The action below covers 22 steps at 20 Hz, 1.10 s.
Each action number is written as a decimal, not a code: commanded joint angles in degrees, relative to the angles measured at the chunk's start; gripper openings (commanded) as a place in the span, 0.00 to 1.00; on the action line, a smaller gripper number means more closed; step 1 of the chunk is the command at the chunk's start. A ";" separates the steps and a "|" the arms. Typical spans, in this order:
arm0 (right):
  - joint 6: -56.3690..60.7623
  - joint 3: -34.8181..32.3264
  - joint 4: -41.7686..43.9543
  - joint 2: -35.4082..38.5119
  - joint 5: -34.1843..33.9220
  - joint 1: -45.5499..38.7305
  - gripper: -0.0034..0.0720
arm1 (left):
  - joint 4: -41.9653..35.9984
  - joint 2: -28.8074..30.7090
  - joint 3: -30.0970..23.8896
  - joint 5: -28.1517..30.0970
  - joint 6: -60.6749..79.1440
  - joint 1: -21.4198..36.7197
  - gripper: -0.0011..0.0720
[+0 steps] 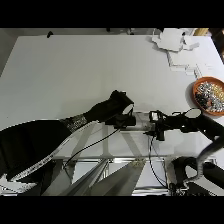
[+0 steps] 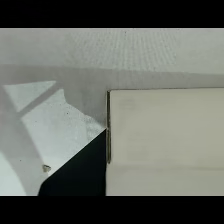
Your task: Fold the box and place the chain.
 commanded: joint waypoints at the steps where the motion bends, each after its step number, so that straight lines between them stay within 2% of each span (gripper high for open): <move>1: 0.02 -0.02 0.02 0.00 0.00 0.00 0.62 | -0.20 0.11 0.07 -1.01 0.00 -0.02 0.11; 3: 0.02 -0.02 0.02 0.00 0.00 0.00 0.62 | -0.15 0.90 0.07 -1.09 0.37 0.09 0.32; 9: 0.02 -0.02 0.02 0.00 0.00 0.00 0.62 | 0.26 2.14 0.07 -1.18 0.44 0.22 0.33; 11: 0.02 -0.02 0.02 0.00 0.00 0.00 0.62 | 0.24 2.14 0.07 -1.22 0.42 0.22 0.27; 13: 0.02 -0.02 0.02 0.00 0.00 0.00 0.62 | 0.26 2.14 0.07 -1.60 0.55 0.22 0.03; 16: 0.02 -0.02 0.02 0.00 0.00 0.00 0.62 | 0.26 2.14 0.07 -1.68 1.27 0.22 0.02; 18: 0.02 -0.02 0.02 0.00 -0.02 0.00 0.62 | 0.22 2.16 0.07 -1.70 1.27 0.22 0.08; 20: 0.02 -0.02 0.02 0.00 0.00 0.00 0.62 | 0.22 2.56 0.07 -3.04 1.79 0.24 0.26; 21: 0.02 -0.02 0.02 0.00 0.00 0.00 0.62 | 0.28 3.04 0.07 -4.04 3.72 0.24 0.32; 22: 0.02 -0.02 0.02 0.00 0.00 0.00 0.62 | 0.28 3.61 0.07 -4.85 6.64 0.31 0.33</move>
